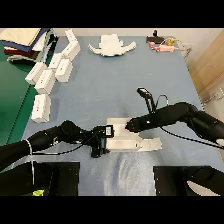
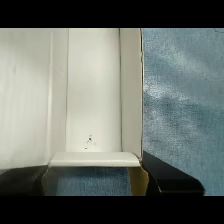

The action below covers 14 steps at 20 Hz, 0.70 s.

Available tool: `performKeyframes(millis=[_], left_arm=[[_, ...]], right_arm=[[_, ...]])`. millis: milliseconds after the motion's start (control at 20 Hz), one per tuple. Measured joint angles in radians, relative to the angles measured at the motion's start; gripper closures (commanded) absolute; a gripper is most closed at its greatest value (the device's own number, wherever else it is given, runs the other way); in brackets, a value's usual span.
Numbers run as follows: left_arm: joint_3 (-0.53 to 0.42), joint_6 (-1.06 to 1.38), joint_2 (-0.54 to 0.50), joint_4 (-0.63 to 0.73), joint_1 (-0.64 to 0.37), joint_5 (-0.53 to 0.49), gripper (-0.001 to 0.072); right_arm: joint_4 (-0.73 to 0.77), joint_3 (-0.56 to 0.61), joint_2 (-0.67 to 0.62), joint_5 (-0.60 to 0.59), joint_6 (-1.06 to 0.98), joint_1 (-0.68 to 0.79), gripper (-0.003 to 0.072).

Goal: Fold the box.

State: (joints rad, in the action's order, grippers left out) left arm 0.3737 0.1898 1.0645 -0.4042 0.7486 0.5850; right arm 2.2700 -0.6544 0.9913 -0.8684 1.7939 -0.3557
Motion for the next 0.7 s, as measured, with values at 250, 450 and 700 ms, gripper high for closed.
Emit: performKeyframes(millis=[250, 450, 700], left_arm=[[0.0, -0.003, 0.0, 0.001, 0.0, 0.0, 0.0367], [0.0, -0.002, 0.0, 0.001, 0.0, 0.0, 0.0367], [0.0, 0.001, 0.0, -0.001, 0.0, 0.001, 0.0367]], right_arm=[[-0.011, -0.036, 0.18, -0.002, 0.098, 0.0, 0.0683], [-0.013, -0.042, 0.224, -0.003, 0.129, 0.0, 0.0683], [-0.015, -0.045, 0.219, -0.011, 0.145, 0.0, 0.0683]])
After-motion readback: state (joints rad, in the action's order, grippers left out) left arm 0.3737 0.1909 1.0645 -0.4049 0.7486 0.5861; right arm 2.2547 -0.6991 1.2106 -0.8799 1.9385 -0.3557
